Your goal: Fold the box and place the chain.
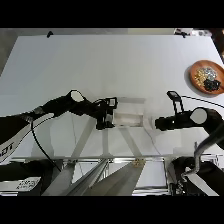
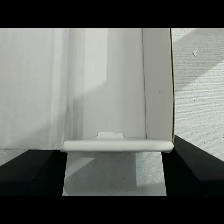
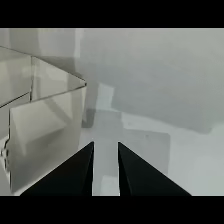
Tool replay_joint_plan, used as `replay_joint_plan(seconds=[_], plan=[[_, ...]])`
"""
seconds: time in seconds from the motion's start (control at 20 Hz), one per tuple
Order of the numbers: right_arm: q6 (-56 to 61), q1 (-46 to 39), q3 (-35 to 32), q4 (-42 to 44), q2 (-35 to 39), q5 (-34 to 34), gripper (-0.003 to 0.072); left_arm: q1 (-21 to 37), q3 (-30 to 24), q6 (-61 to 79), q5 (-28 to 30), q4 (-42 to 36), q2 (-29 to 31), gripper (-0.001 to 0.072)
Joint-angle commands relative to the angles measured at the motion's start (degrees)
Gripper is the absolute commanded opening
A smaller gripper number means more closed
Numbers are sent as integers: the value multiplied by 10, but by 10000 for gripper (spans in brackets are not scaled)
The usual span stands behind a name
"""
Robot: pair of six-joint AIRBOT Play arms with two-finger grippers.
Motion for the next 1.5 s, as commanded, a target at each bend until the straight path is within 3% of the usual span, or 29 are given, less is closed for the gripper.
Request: replay_joint_plan(seconds=[0.0, 0.55, 0.85, 1.0, 1.45], plan=[[-4, 18, -5, 15, -46, -42, 148, 0, 0, 0, 0, 0, 0, 492], [-67, 52, 3, 99, -53, -74, 181, 0, 0, 0, 0, 0, 0, 492], [-77, 52, 26, 100, 11, -75, 204, 0, 0, 0, 0, 0, 0, 492], [-93, 52, 26, 115, 16, -69, 263, 0, 0, 0, 0, 0, 0, 492], [-91, 52, 26, 131, 15, -25, 309, 0, 0, 0, 0, 0, 0, 492]])
